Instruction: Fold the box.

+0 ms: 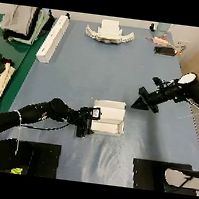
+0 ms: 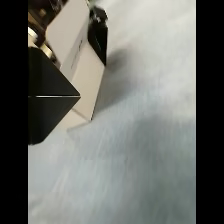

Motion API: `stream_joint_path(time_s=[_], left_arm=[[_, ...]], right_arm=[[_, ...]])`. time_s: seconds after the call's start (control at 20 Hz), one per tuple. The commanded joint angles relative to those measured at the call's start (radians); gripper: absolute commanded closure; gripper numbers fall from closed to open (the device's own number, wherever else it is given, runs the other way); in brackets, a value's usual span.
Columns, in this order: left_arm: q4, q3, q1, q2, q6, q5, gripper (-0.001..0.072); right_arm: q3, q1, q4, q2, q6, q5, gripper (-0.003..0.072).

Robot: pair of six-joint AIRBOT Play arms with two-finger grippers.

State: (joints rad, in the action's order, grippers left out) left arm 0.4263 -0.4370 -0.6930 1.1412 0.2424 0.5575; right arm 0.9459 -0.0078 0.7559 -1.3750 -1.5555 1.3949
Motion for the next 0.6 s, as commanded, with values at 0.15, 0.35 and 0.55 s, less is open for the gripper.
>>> stream_joint_path(time_s=[0.15, 0.35, 0.55], left_arm=[[0.000, 0.000, 0.001, 0.000, 0.001, 0.000, 0.0302], [0.000, 0.000, 0.001, 0.000, 0.000, 0.000, 0.0301], [0.000, 0.000, 0.001, 0.000, 0.001, 0.000, 0.0302]], right_arm=[[0.155, 0.021, -0.188, -0.310, 0.168, 0.167, 0.0682], [0.192, 0.122, -0.189, -0.335, 0.317, 0.285, 0.0682], [0.191, 0.242, -0.136, -0.281, 0.456, 0.328, 0.0682]])
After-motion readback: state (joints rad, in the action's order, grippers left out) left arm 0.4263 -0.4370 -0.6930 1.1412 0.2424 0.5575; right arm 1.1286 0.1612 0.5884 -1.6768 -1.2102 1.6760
